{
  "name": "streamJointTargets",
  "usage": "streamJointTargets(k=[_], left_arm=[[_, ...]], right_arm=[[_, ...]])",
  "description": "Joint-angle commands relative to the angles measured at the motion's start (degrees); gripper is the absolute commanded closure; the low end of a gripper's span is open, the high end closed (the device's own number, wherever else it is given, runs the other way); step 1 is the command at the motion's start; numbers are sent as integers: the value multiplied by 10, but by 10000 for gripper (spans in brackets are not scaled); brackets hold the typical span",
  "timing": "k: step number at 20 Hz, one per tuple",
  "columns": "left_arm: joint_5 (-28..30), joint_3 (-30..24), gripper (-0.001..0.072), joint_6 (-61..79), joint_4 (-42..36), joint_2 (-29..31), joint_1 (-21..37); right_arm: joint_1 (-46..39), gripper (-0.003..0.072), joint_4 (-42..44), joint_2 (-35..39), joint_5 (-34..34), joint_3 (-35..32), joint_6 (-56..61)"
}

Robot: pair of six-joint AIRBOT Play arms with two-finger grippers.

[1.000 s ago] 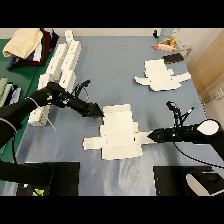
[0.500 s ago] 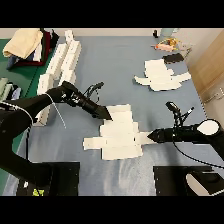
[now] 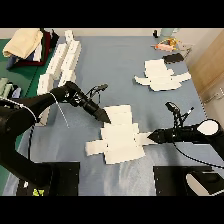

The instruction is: Fold the box.

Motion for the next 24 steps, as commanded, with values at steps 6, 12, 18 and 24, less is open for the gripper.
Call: streamJointTargets(k=[6,12,18,24], left_arm=[[-40,1,695,4,-17,0,0],[-9,19,700,94,-46,10,-1],[107,4,702,142,4,89,-25],[197,-37,703,172,34,149,-66]], right_arm=[[0,501,-66,1,-75,1,3],[0,502,-183,1,-160,1,59],[0,400,-221,1,-214,14,88],[0,388,-216,1,-213,85,109]])
